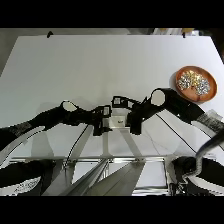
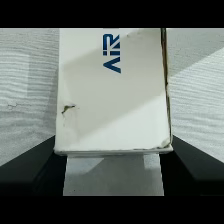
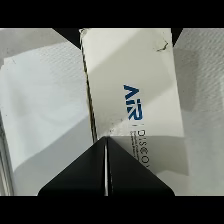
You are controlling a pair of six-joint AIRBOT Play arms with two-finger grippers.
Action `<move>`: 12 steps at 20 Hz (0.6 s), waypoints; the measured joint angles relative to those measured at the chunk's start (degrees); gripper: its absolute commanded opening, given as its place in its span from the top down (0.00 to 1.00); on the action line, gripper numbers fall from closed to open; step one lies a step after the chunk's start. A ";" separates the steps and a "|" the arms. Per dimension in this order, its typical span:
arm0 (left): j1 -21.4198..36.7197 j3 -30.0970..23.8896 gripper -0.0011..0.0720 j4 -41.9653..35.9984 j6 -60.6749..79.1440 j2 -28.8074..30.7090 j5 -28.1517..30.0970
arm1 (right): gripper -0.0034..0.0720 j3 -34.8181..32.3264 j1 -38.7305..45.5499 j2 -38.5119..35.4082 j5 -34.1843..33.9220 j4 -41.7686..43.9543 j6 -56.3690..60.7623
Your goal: Fold the box and place the chain.
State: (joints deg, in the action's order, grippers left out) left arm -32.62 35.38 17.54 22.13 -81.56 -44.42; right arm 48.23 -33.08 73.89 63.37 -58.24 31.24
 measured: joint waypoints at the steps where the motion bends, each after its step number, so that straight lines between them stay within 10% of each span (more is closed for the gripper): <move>1: 0.00 0.00 0.56 0.00 0.00 -0.02 0.00 | 0.94 -0.15 -0.02 0.07 -0.13 -0.04 0.00; 12: 0.02 0.00 0.56 -0.31 -0.26 -0.02 0.11 | 0.94 0.00 6.19 -10.21 1.51 -8.52 16.24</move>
State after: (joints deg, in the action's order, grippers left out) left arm -32.60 35.38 17.23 21.87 -81.58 -44.31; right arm 48.23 -26.89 63.68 64.88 -66.76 47.48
